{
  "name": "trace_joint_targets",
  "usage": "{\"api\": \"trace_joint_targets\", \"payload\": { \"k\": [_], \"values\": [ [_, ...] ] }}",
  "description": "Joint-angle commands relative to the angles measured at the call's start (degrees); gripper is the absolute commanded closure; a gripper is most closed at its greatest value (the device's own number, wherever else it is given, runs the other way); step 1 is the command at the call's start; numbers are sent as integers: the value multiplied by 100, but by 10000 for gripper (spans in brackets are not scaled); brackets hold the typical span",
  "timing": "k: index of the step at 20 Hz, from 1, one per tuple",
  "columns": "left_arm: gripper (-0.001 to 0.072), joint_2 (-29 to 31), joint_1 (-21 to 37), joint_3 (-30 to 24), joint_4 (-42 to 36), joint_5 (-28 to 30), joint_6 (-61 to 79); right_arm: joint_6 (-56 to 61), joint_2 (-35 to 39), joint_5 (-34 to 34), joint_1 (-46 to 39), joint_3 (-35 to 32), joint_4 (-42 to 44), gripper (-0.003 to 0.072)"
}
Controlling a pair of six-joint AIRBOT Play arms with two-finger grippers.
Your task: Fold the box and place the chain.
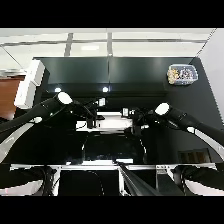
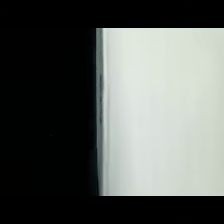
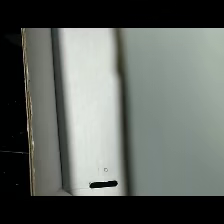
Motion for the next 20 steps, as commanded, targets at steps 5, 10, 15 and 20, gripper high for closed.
{"api": "trace_joint_targets", "payload": {
  "k": [5,10,15,20],
  "values": [
    [337,48,15,15,2,20,-24,-9,0,-15,4,0,-13,213],
    [-9,688,363,125,540,-28,-848,-9,0,-15,4,0,-13,213],
    [4,1561,957,127,1215,-949,-2164,-9,0,-20,4,0,-15,216],
    [558,1676,1287,129,1060,-2874,-3399,-11,0,-13,4,0,-15,454]
  ]
}}
